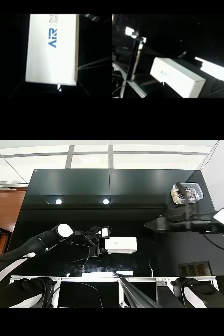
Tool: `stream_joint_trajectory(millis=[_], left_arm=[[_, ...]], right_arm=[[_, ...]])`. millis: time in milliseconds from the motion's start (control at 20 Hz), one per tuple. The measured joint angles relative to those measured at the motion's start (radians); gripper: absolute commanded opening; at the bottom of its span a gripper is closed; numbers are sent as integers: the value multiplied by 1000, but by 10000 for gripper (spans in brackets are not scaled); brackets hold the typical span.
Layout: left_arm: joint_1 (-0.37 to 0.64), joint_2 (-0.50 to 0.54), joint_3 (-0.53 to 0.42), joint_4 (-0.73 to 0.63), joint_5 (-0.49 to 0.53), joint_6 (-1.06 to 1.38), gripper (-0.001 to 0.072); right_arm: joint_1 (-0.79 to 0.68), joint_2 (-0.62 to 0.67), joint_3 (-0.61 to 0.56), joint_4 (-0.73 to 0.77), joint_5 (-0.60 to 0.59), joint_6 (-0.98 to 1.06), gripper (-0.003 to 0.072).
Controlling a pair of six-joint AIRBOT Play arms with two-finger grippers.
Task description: Fold the box and place the chain.
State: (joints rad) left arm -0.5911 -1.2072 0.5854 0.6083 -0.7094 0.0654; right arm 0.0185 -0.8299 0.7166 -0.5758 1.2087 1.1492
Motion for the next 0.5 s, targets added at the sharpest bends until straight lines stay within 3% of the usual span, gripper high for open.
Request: stream_joint_trajectory(millis=[200,500], left_arm=[[-3,59,29,45,-41,-83,712],[-68,34,124,54,-60,-157,711]], right_arm=[[-78,44,5,-19,24,-1,14],[-105,59,6,-26,5,-16,14]])
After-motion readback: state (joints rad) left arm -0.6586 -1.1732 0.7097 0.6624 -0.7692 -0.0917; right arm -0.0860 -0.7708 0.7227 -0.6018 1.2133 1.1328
